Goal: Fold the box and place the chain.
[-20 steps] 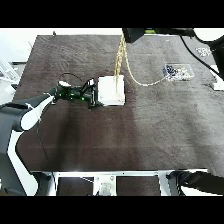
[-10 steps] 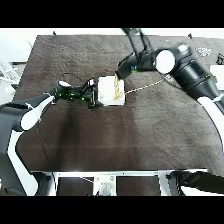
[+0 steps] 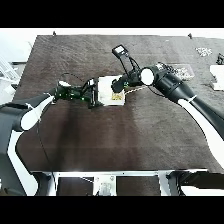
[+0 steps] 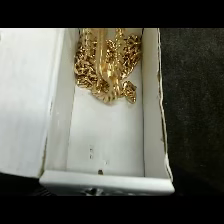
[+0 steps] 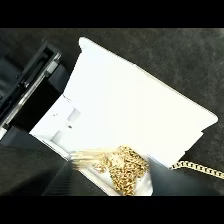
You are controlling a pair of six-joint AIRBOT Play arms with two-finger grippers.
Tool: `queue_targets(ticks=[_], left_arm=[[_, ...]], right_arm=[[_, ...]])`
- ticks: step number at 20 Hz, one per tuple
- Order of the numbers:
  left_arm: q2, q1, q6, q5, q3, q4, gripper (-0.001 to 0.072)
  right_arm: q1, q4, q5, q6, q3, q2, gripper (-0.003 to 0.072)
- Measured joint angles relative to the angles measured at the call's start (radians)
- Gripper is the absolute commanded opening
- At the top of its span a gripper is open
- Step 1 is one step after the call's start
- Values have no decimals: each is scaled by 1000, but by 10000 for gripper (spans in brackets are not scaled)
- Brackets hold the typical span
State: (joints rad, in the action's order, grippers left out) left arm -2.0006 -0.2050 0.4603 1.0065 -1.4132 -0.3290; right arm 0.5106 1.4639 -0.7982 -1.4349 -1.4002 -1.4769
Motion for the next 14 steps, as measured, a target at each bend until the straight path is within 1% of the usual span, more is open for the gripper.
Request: queue_targets(ticks=[4, 9, 11, 14], left_arm=[[0, 0, 0, 0, 0, 0, 468], [0, 0, 0, 0, 0, 0, 468], [0, 0, 0, 0, 0, 0, 468], [0, 0, 0, 0, 0, 0, 467]], right_arm=[[-61, 0, -58, -1, 5, 27, 575], [-222, 8, -103, -16, 14, 76, 575], [-302, 12, -89, -38, 31, 83, 575], [-426, 12, 11, -106, 91, 82, 575]])
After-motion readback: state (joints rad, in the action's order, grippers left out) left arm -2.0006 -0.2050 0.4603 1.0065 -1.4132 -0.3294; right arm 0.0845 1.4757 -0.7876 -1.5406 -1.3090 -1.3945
